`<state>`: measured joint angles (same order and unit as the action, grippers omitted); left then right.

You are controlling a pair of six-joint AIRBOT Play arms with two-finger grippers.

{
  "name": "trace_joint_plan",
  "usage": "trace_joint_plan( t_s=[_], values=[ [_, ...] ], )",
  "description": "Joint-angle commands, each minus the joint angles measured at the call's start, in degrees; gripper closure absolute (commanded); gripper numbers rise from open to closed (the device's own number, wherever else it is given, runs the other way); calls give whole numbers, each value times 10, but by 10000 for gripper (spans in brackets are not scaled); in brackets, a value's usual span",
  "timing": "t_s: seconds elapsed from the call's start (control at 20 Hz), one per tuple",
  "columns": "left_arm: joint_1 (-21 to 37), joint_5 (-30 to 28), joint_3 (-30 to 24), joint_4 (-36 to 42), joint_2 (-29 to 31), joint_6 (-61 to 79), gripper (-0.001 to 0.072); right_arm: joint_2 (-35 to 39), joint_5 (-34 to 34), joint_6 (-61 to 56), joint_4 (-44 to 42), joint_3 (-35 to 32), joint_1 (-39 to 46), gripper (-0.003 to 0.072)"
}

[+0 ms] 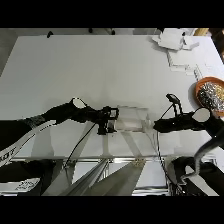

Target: Fold the box and place the chain.

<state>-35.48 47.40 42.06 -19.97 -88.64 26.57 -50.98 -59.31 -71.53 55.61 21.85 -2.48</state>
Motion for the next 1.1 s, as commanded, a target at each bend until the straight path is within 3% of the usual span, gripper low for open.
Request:
trace_joint_plan(
  t_s=[0.0,0.15,0.3,0.45,0.55,0.8,0.95,1.05],
  values=[
    [0,0,0,0,0,0,455,28,-14,1,-25,0,0,616],
    [0,0,0,0,0,0,455,48,-17,12,-63,0,0,484],
    [0,0,0,0,0,0,455,51,-9,26,-98,0,-23,481],
    [0,0,0,0,0,0,455,51,32,19,-93,0,-78,364],
    [0,0,0,0,0,0,455,51,48,4,-86,0,-91,346],
    [0,0,0,0,0,0,455,51,62,-74,-42,2,-99,346],
    [0,0,0,0,0,0,455,34,87,-185,42,35,-163,343],
    [0,0,0,0,0,0,455,3,87,-290,107,62,-212,262]
  ],
)
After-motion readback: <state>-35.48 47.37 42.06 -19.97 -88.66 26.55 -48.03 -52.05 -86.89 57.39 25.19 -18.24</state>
